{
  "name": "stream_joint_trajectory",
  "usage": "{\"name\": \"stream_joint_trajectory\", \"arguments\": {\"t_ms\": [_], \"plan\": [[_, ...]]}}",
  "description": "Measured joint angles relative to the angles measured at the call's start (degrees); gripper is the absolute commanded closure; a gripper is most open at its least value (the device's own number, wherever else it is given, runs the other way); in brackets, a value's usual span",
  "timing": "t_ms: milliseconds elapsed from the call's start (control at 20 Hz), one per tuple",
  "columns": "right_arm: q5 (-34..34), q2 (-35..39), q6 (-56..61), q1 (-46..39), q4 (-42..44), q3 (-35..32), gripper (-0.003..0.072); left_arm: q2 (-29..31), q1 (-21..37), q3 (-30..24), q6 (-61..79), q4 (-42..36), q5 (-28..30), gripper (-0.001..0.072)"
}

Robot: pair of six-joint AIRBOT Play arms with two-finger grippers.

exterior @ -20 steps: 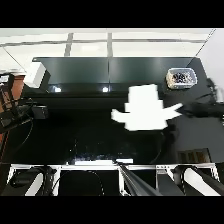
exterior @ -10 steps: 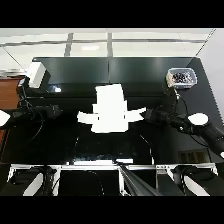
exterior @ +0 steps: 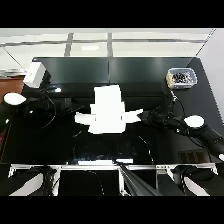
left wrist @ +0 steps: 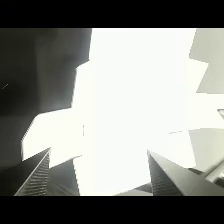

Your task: Fold the box and place the chain.

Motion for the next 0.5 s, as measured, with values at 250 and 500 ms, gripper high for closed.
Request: {"name": "stream_joint_trajectory", "arguments": {"t_ms": [250, 500], "plan": [[0.6, 0.0, 0.1, 0.1, -0.7, 0.0, 0.0673, -15.2, -2.5, 11.9, 2.1, -1.9, -3.8, -0.0005], [1.0, 0.0, 0.1, 0.1, -1.8, 0.0, 0.0673, -30.5, -6.2, 25.8, 2.5, -2.2, -9.9, -0.0004]]}}
